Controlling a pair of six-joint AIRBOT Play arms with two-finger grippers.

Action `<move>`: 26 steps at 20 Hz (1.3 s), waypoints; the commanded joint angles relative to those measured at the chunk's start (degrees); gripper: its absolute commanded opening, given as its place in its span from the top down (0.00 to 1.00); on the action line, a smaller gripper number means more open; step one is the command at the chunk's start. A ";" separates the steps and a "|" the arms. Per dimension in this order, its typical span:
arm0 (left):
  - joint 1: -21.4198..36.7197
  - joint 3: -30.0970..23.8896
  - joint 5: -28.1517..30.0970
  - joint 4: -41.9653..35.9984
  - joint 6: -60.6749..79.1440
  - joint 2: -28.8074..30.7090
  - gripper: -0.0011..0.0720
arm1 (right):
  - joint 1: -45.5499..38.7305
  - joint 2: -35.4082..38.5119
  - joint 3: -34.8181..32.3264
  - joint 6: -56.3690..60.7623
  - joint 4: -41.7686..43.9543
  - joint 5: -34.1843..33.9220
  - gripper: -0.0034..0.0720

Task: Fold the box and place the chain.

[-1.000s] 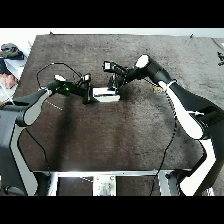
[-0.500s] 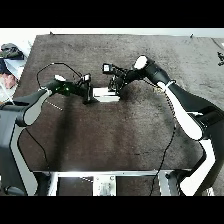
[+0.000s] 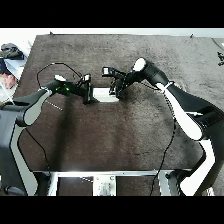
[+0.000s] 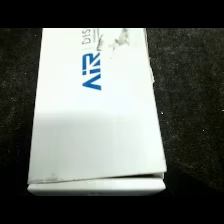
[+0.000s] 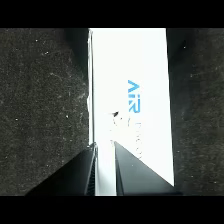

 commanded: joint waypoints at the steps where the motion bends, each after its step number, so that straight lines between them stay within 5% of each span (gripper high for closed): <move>1: 0.02 0.00 0.00 -0.02 -0.09 0.04 0.42 | 0.02 -0.07 -0.61 0.17 1.33 0.39 0.74; 12: 0.02 0.00 0.02 -0.02 -0.09 0.04 0.42 | -3.41 1.27 -0.59 0.00 15.28 1.22 0.65; 15: 0.02 0.00 0.02 -0.02 -0.09 0.04 0.42 | -3.54 0.04 -0.61 0.02 17.51 1.70 0.88; 26: 0.02 0.00 0.02 -0.02 -0.09 0.04 0.42 | -3.63 -5.77 -0.61 1.73 16.96 4.79 0.88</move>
